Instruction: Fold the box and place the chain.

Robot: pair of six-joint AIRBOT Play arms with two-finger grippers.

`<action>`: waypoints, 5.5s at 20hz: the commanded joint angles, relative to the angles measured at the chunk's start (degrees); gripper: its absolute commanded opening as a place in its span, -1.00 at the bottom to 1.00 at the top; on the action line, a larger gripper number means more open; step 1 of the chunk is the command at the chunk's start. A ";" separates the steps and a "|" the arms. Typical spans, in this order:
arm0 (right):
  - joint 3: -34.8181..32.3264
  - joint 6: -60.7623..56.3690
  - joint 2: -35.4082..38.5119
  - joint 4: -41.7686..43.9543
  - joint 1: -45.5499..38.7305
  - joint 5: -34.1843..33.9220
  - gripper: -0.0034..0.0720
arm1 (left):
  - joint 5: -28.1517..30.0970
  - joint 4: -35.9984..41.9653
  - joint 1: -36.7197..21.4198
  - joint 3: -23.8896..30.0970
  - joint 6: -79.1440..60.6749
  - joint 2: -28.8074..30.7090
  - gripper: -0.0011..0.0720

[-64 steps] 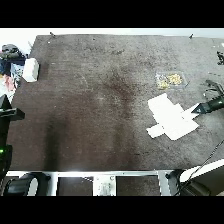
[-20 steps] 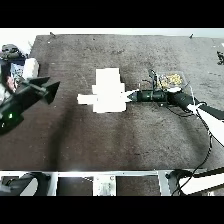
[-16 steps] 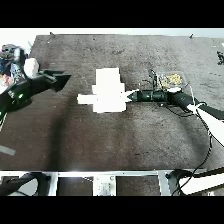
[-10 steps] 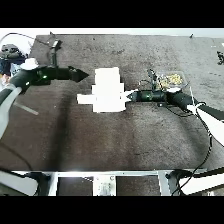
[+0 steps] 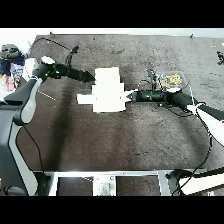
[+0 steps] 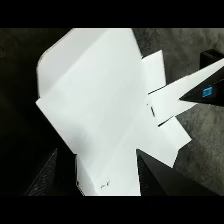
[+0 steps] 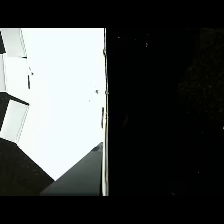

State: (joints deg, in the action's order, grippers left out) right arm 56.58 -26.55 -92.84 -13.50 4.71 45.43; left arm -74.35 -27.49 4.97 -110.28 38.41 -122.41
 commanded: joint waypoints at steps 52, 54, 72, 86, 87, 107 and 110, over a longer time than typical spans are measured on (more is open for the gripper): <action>-0.02 7.63 7.65 -3.21 -9.53 2.19 0.19 | -2.71 0.00 2.49 -2.80 -52.46 -7.98 -0.94; -0.02 9.64 7.65 -3.17 -9.53 2.19 0.19 | -2.47 -0.02 2.49 -1.77 -53.13 -7.98 -0.94; 2.16 46.18 3.26 -13.18 7.85 -2.14 0.72 | -1.51 0.55 2.47 -1.68 -53.81 -7.96 -0.93; 5.44 41.62 -2.93 -22.95 13.84 -15.08 0.66 | -1.49 0.59 2.47 -1.68 -53.81 -7.96 -0.94; 6.47 39.95 -2.91 -22.93 13.33 -14.93 0.66 | -1.51 0.59 2.47 -1.68 -53.81 -7.96 -0.94; 28.00 38.88 -12.31 -22.29 6.14 3.13 0.72 | -1.51 0.72 2.47 -1.68 -53.81 -7.96 -0.93; 31.98 38.86 -15.04 -22.32 5.46 6.78 0.72 | -1.51 0.74 2.47 -1.68 -53.81 -7.96 -0.93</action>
State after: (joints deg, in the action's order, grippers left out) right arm 84.95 12.29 -105.34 -35.77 10.85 48.01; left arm -75.77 -26.74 7.44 -111.98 -15.38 -130.34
